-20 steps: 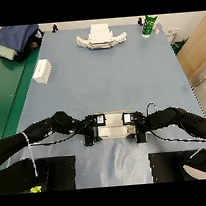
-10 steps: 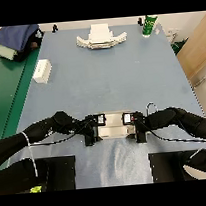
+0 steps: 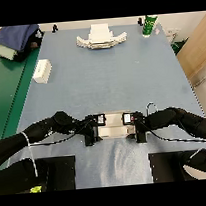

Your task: Fold the box.

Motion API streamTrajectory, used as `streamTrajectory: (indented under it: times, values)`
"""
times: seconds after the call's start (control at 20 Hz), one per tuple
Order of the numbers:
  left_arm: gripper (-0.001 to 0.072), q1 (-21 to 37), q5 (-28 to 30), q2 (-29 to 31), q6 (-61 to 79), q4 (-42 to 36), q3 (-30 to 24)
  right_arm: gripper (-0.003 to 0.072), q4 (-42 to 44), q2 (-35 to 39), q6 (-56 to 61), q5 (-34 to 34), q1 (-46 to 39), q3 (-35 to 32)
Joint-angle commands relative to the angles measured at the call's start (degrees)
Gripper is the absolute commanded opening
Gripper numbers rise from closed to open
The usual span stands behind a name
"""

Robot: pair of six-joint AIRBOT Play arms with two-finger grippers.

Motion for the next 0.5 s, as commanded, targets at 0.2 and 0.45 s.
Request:
streamTrajectory:
  times: [0.2,0.45]
  values:
    - [0.0527,0.0,0.0,0.0,0.0,0.0,0.0,0.0507,0.1,0.0,0.0,-0.2,0.0,0.0]
    - [0.0527,0.0,0.0,0.0,0.0,0.0,0.0,0.0720,-0.9,0.1,1.0,0.0,0.0,0.2]
